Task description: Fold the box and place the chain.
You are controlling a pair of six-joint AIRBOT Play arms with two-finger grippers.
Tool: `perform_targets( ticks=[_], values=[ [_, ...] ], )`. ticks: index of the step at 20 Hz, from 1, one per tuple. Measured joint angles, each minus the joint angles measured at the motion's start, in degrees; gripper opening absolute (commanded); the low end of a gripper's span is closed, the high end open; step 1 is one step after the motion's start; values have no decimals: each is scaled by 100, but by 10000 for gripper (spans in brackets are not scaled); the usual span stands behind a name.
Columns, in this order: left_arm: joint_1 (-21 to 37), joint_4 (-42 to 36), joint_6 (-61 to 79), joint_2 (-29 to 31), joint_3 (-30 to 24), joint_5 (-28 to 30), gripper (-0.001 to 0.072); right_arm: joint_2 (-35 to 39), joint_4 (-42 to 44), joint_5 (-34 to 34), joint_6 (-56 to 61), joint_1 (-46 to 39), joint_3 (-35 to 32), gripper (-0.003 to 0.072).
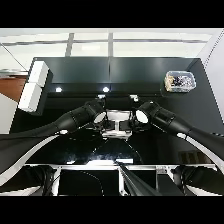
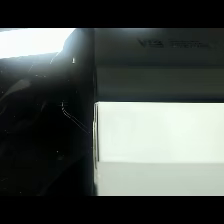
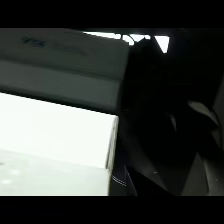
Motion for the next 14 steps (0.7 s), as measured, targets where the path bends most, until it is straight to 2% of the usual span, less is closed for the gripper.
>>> perform_targets(
  ticks=[1,2,14],
  values=[
    [-2,-2,-2,0,0,0,32,-17,-39,28,68,20,11,257],
    [-2,-11,-2,0,0,2,32,-44,-74,61,138,31,37,234],
    [0,-52,2,0,0,7,32,-562,-177,570,514,59,540,234]
  ],
)
